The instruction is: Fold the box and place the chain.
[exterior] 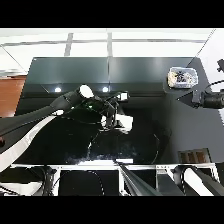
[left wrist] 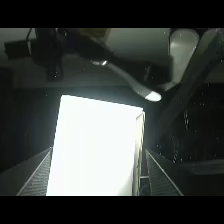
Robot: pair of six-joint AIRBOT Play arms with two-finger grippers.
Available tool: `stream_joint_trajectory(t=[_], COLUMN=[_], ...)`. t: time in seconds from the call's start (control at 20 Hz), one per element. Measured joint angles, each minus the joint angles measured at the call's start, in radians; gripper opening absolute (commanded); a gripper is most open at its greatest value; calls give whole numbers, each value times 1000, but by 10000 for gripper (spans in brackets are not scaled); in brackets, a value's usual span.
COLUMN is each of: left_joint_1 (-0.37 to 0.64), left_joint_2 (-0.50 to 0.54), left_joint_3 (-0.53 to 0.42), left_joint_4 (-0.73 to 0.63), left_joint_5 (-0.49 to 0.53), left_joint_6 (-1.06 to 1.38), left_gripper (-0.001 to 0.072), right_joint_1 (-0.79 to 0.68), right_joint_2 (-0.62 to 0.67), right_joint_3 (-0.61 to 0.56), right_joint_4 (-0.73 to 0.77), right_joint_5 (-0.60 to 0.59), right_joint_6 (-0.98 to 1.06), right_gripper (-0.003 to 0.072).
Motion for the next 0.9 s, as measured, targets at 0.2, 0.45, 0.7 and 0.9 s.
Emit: stream_joint_trajectory(t=[0.2, 0.45, 0.7, 0.9], left_joint_1=[0, -13, -31, 108], left_joint_2=[0, 0, 1, 12], left_joint_3=[0, 0, 39, 143], left_joint_4=[63, 177, 296, 470], left_joint_5=[-10, 20, 99, 119], left_joint_6=[1, -3, -150, -426], left_gripper=[708, 675, 275, 275], right_joint_1=[0, 0, 0, 0], right_joint_2=[0, 0, 0, 0], right_joint_3=[0, 0, 0, 0], right_joint_4=[0, -1, -1, -1], right_joint_5=[0, 0, -1, -17], right_joint_6=[-1, -1, -1, 0], right_gripper=[14, 15, 14, 15])
